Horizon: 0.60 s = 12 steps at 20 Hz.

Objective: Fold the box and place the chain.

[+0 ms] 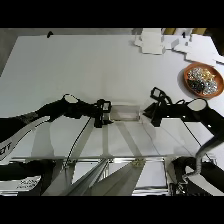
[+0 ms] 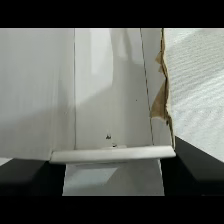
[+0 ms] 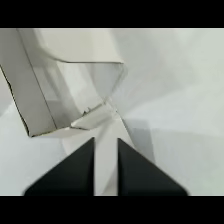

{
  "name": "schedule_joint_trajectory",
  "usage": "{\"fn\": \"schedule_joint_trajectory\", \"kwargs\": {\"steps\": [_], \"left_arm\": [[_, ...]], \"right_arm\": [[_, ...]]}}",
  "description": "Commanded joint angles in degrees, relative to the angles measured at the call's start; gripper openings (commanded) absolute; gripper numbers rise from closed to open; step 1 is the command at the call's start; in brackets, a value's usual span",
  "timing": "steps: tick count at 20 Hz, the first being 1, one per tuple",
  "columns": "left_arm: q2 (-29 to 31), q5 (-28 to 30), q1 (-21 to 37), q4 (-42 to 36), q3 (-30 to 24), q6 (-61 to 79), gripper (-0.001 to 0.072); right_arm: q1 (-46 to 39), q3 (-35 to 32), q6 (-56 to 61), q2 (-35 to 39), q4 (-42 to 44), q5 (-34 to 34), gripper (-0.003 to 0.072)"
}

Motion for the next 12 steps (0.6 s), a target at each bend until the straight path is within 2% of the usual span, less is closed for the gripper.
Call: {"fn": "schedule_joint_trajectory", "kwargs": {"steps": [1, 5, 7, 12], "left_arm": [[-0.02, 0.02, -0.02, 0.02, -0.02, 0.00, 0.0214], [-0.02, 0.02, -0.02, 0.02, 0.00, 0.00, 0.0214], [-0.02, 0.04, -0.02, 0.02, -0.02, 0.00, 0.0214], [-0.02, 0.02, -0.02, 0.02, 0.00, 0.00, 0.0214]], "right_arm": [[-4.13, 0.00, 14.03, 5.57, -2.19, 2.14, 0.0016], [-9.97, -0.02, 31.30, 4.98, -4.07, -2.27, 0.0016], [-11.39, -0.02, 40.68, 2.12, -6.67, -1.88, 0.0016], [-9.68, -0.02, 45.11, -8.17, -6.84, 3.26, 0.0015]]}}
